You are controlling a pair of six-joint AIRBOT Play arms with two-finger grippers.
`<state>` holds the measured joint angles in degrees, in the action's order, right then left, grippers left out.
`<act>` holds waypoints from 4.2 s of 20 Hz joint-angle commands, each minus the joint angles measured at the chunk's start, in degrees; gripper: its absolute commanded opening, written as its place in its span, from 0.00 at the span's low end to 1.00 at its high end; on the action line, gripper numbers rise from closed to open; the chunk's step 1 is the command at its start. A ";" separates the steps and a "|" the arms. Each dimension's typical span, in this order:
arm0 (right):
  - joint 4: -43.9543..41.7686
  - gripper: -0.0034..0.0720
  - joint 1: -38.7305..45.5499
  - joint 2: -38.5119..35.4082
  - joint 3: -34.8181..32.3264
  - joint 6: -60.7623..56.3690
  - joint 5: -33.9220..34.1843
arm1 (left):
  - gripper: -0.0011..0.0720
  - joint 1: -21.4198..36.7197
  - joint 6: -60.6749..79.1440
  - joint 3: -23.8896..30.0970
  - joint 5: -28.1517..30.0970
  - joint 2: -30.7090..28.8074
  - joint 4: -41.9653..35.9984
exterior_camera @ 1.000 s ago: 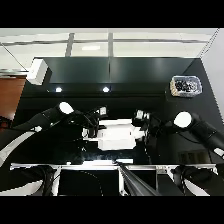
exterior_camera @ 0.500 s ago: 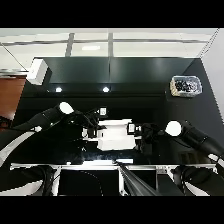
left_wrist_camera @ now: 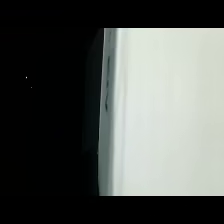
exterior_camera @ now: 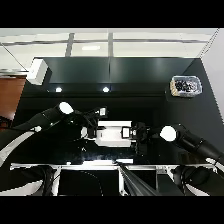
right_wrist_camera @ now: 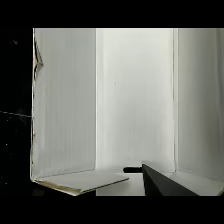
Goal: Fold the box and place the chain.
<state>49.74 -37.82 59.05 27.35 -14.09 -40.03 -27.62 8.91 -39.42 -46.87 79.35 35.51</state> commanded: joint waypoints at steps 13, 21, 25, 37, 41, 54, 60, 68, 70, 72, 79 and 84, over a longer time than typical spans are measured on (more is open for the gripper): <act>4.28 0.82 1.05 -3.02 3.52 -5.55 -1.57 | 0.05 -0.02 -0.09 -0.02 -0.11 0.04 -0.15; 0.61 0.82 6.32 -4.00 3.54 -7.37 4.02 | 0.05 -0.02 -0.04 -0.20 -0.04 0.04 -0.15; -6.71 0.82 8.22 -3.96 3.54 2.05 3.39 | 0.05 -0.04 -0.07 -0.20 -0.09 0.04 -0.15; -17.00 0.82 10.08 3.80 2.47 15.72 -2.38 | 0.05 -0.04 -0.07 -0.20 -0.09 0.02 -0.15; -18.64 0.82 10.08 5.51 2.34 18.05 -2.38 | 0.05 -0.02 -0.07 -0.20 -0.09 0.02 -0.15; -18.18 0.82 9.90 7.89 -1.25 20.81 2.84 | 0.05 -0.02 -0.09 -0.20 -0.11 0.02 -0.17; -17.73 0.81 9.51 8.59 -1.16 20.76 3.32 | 0.05 -0.02 -0.11 -0.20 -0.13 0.02 -0.15; -17.55 0.79 9.49 8.59 -1.16 20.76 3.15 | 0.05 -0.02 -0.13 -0.20 -0.15 0.02 -0.17; -17.31 0.79 9.49 8.59 -1.16 20.79 2.95 | 0.05 -0.02 -0.13 -0.20 -0.15 0.02 -0.17; -17.31 0.79 9.49 8.59 -1.16 20.76 2.95 | 0.05 -0.02 -0.13 -0.20 -0.15 0.02 -0.17; -16.48 0.79 9.49 8.68 -1.16 20.74 2.97 | 0.05 -0.02 -0.20 -0.22 -0.66 0.00 -0.17; -16.46 0.63 9.49 8.68 -1.16 20.76 2.73 | 0.49 0.00 -0.48 -2.03 -7.19 -0.98 0.61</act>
<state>33.19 -28.29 67.68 26.22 6.76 -36.99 -27.66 8.58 -40.47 -50.68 78.98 35.75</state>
